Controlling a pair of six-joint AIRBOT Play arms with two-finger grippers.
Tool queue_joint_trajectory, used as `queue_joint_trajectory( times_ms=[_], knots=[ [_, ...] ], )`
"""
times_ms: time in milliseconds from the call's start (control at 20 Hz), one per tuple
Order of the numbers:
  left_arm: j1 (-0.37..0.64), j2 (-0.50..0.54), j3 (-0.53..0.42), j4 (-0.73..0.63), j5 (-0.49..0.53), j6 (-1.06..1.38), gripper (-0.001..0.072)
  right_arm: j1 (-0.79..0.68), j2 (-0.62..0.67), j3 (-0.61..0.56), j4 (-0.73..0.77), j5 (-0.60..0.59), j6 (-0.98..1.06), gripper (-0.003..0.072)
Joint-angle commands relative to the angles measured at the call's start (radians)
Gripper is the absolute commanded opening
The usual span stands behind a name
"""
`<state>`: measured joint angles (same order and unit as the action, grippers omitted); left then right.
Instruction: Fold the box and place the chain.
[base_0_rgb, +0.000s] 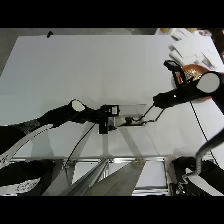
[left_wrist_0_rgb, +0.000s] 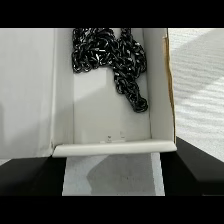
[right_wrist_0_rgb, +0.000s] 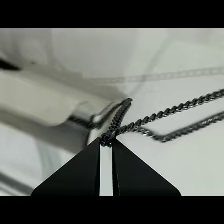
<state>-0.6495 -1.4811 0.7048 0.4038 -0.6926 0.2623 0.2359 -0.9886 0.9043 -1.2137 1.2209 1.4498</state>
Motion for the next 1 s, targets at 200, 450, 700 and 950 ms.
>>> queue_joint_trajectory(
  times_ms=[200,450,700,950],
  knots=[
    [0.000,0.001,0.000,0.000,0.000,0.000,0.0322,0.211,0.160,0.001,0.160,0.037,-0.018,0.0016],
    [0.000,0.001,0.000,0.000,0.000,0.000,0.0322,0.277,0.156,0.000,0.182,-0.047,-0.018,0.0016],
    [0.000,0.001,0.000,0.000,0.000,0.000,0.0322,0.286,0.093,-0.037,0.151,-0.155,-0.018,0.0017],
    [0.000,0.001,0.000,0.000,0.000,0.000,0.0322,0.284,-0.008,-0.064,0.115,-0.203,-0.027,0.0092]
  ],
)
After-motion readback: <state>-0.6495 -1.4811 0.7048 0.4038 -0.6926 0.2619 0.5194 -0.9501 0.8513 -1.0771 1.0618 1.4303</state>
